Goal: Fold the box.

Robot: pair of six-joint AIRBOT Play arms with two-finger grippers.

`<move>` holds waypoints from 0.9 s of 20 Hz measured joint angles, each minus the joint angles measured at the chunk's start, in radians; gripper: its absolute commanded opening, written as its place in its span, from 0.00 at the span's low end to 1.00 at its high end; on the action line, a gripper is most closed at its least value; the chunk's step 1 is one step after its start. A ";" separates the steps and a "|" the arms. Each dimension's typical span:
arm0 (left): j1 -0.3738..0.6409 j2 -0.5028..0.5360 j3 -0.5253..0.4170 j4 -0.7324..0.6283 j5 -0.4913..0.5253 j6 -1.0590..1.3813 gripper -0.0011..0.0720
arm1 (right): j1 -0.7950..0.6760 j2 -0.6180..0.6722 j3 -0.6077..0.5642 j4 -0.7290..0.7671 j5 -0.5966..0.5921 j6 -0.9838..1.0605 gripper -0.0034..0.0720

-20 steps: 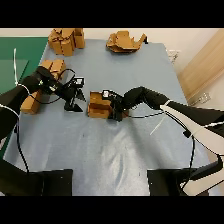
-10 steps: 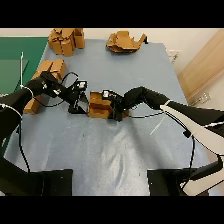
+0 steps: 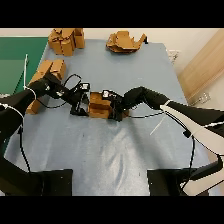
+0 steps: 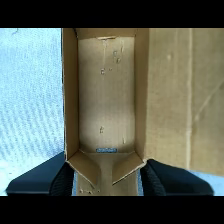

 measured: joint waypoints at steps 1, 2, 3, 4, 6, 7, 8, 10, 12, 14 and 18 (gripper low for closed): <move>-0.004 0.000 -0.001 0.000 0.004 -0.007 0.95 | 0.000 0.000 0.000 0.000 0.000 0.000 0.39; -0.008 0.000 -0.001 0.000 0.009 -0.013 0.95 | 0.000 0.000 0.000 0.000 0.001 0.000 0.39; -0.013 0.000 -0.002 0.000 0.013 -0.019 0.95 | 0.000 0.000 0.000 -0.001 0.003 0.000 0.39; -0.015 -0.001 -0.003 0.002 0.017 -0.024 0.95 | 0.000 0.000 0.000 -0.001 0.003 0.000 0.39; -0.022 -0.005 -0.008 0.008 0.026 -0.031 0.95 | 0.000 0.000 0.000 -0.001 0.003 0.000 0.39; -0.026 -0.006 -0.011 0.010 0.031 -0.032 0.95 | 0.000 0.000 0.000 -0.001 0.003 0.000 0.39; -0.027 -0.007 -0.014 0.011 0.035 -0.033 0.95 | 0.000 0.000 0.000 -0.001 0.003 0.000 0.39; -0.028 -0.008 -0.017 0.018 0.042 -0.036 0.95 | 0.000 0.000 0.000 -0.001 0.004 0.000 0.39; -0.033 -0.009 -0.019 0.017 0.047 -0.036 0.87 | 0.000 0.000 0.000 -0.001 0.004 0.000 0.39; -0.033 -0.009 -0.019 0.016 0.050 -0.036 0.41 | 0.000 0.000 0.000 -0.001 0.003 0.000 0.39; -0.036 -0.009 -0.020 0.016 0.035 -0.037 0.40 | 0.001 0.000 0.000 -0.002 -0.001 -0.001 0.40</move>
